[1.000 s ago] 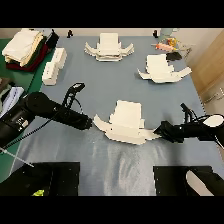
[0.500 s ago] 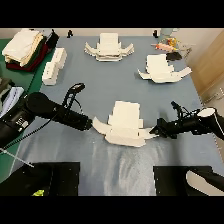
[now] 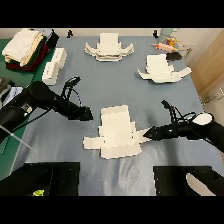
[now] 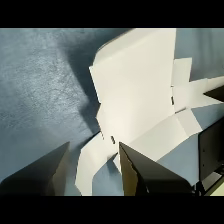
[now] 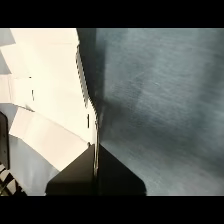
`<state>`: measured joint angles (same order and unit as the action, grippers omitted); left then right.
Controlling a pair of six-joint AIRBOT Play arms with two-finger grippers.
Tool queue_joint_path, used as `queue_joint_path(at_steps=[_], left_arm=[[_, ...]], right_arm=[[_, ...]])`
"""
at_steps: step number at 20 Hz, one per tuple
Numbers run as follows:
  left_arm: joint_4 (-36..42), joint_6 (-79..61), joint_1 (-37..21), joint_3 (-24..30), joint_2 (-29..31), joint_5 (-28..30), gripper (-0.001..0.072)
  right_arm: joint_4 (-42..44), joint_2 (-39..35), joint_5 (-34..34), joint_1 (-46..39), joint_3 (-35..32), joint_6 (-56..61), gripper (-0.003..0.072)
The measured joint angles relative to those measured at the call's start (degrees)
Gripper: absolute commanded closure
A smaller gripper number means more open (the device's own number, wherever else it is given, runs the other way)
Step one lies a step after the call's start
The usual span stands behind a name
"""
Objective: Fold the box.
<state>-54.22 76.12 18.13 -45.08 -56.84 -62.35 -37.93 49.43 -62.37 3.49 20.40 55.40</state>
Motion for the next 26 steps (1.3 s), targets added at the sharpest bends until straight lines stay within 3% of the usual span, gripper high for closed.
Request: queue_joint_path(at_steps=[5,9,13,14,15,16,26], left_arm=[[6.4,-8.0,-1.5,-0.4,-9.0,1.2,0.0243],[14.5,-18.6,-1.7,-0.9,-16.1,4.7,0.0244],[23.6,-31.1,-1.7,-2.5,-22.6,3.6,0.0245],[25.4,-33.9,-1.7,-2.9,-23.6,2.6,0.0259],[26.6,-36.2,-1.7,-3.3,-24.3,1.7,0.0394],[27.6,-38.2,-1.7,-3.7,-24.8,0.6,0.0426],[27.5,-45.0,-1.7,-4.8,-26.1,-6.6,0.0427]], right_arm=[[-0.2,-5.3,6.1,5.4,-1.0,0.1,0.068],[-0.7,-6.2,7.7,6.5,-1.2,0.9,0.0681],[-0.9,-6.5,8.2,6.9,-1.2,1.7,0.068],[-1.2,-6.5,8.2,6.9,-1.2,2.0,0.068],[-1.7,-6.6,8.2,6.9,-1.2,2.3,0.068],[-2.3,-6.6,8.2,7.0,-1.2,3.0,0.068],[-4.7,-6.6,7.8,7.0,-1.2,4.6,0.068]])
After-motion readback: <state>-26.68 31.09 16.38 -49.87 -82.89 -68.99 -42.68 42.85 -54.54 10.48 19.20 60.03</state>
